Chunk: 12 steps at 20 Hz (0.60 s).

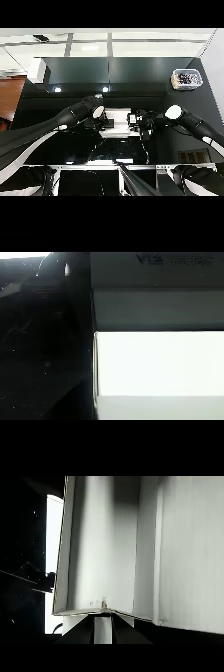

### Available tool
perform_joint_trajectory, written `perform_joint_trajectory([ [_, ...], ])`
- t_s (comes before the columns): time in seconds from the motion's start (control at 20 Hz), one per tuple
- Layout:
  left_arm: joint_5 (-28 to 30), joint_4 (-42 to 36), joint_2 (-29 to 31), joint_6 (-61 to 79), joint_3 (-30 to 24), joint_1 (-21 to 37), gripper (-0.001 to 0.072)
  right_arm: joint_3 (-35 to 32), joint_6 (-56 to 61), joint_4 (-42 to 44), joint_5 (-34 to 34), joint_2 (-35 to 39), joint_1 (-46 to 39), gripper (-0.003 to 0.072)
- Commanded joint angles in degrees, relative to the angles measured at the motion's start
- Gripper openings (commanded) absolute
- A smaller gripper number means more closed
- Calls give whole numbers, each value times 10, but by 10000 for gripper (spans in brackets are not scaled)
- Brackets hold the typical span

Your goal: Fold the box and place the chain.

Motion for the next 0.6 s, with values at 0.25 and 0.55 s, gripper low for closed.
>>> perform_joint_trajectory([
  [0.25,1,-3,0,-1,0,0,23,-1,-1,103,3,-32,5,130],
  [0.55,1,-3,0,-1,0,0,23,-1,20,103,2,-34,5,129],
])
